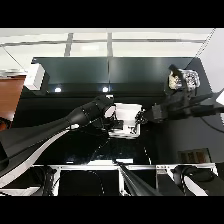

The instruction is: Fold the box and place the chain.

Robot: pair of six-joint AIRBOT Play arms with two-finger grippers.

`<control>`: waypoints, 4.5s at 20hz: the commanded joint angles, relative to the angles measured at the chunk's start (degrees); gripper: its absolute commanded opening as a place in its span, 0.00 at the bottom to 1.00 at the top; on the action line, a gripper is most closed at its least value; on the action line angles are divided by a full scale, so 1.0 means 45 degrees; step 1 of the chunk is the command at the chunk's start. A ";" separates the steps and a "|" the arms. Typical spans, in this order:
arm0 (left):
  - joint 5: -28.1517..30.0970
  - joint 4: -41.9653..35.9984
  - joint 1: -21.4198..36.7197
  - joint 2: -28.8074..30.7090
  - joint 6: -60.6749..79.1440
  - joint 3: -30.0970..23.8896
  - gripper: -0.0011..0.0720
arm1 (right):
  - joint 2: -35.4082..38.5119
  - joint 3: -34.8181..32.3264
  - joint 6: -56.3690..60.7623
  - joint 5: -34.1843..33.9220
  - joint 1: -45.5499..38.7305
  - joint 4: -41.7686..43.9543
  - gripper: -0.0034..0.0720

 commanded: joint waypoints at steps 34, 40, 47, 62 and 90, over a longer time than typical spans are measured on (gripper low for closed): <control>-0.0831 0.2977 -0.0466 0.2166 0.1511 0.0889 0.77 | -0.0389 -0.2642 -0.1069 -0.3483 -0.1316 -0.5037 0.40; 0.0369 0.3633 0.2380 0.5950 0.1039 -0.3283 0.77 | -0.0389 -0.2642 -0.1064 -0.3453 -0.1316 -0.5027 0.40; 0.2943 -0.8689 0.5741 0.5809 1.9934 -0.7509 0.98 | -0.0389 -0.2642 -0.1020 -0.3342 -0.1316 -0.4979 0.40; 0.3342 -1.1686 0.5702 0.2259 3.2275 -0.5688 0.98 | -0.0389 -0.2642 -0.0865 -0.3449 -0.1316 -0.4595 0.40; 0.4163 -1.1608 0.4279 0.1341 3.1697 -0.5236 0.98 | -0.0389 -0.2642 -0.0865 -0.3769 -0.1316 -0.4459 0.40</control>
